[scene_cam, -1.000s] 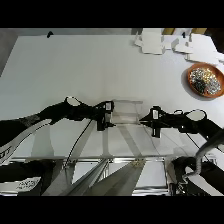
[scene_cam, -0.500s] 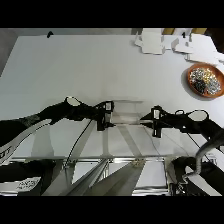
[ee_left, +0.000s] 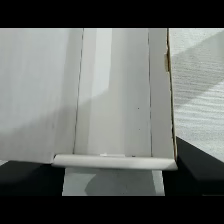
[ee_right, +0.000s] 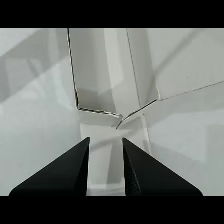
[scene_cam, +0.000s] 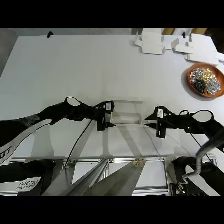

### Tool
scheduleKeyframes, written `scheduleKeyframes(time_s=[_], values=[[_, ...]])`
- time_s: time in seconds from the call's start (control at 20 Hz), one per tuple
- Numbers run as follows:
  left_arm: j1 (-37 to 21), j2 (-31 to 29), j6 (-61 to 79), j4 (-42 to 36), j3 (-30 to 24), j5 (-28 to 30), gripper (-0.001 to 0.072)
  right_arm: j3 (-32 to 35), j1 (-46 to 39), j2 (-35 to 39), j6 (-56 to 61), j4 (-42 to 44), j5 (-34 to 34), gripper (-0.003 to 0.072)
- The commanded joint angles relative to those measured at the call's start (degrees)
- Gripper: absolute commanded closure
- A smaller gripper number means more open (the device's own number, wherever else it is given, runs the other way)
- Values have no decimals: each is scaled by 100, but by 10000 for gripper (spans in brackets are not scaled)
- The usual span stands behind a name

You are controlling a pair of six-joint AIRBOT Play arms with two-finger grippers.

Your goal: Fold the box and place the chain.

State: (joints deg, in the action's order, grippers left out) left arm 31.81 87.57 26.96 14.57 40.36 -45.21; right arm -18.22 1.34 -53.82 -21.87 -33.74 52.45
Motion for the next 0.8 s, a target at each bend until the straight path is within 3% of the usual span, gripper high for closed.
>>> scheduleKeyframes(time_s=[0.0, 0.1, 0.75], values=[[0, 0, 2, 4, 0, -2, 391, 2, 70, -184, -267, 356, -105, 463], [0, 0, 2, 4, 0, -2, 391, 2, 188, -341, -518, 577, -111, 509], [0, 0, 2, 2, 0, -2, 391, 0, 455, -898, -1207, 1585, -398, 513]])
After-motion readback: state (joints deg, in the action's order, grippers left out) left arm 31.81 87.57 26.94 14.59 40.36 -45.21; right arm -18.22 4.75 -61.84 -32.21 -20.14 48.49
